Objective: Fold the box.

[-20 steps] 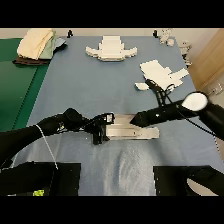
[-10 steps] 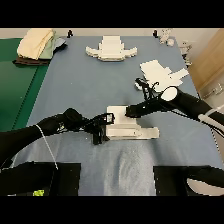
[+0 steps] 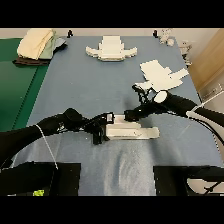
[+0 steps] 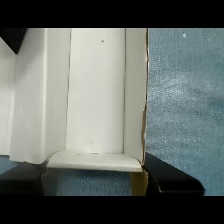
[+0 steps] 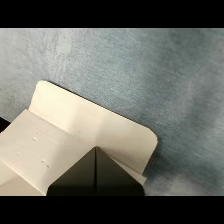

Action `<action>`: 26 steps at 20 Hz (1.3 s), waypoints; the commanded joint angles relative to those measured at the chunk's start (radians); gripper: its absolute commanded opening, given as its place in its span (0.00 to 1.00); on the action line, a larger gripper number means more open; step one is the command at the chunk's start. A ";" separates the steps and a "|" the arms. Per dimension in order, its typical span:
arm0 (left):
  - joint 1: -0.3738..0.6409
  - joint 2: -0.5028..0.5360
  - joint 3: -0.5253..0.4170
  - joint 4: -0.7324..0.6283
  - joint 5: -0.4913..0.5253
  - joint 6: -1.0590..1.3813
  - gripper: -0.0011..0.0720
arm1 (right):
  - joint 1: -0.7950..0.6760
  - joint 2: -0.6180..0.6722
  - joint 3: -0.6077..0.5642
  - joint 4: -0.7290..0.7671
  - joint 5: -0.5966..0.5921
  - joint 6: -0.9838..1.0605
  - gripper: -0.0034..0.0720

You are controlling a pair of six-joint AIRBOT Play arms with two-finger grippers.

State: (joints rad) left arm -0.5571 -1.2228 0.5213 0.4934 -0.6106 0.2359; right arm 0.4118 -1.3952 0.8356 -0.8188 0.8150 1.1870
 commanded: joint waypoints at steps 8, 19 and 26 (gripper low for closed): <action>0.000 0.000 0.001 0.000 0.001 0.003 0.64 | 0.000 0.239 0.002 0.002 0.057 -0.048 0.05; 0.000 0.000 0.001 0.000 0.001 0.003 0.64 | 0.001 0.539 -0.192 -0.196 0.333 -0.325 0.27; 0.000 0.000 0.001 0.000 0.001 0.003 0.64 | 0.001 0.534 -0.301 -0.397 0.071 -0.779 0.95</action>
State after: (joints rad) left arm -0.5571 -1.2228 0.5213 0.4938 -0.6098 0.2382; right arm 0.4118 -0.8642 0.5835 -1.1481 1.0142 0.6113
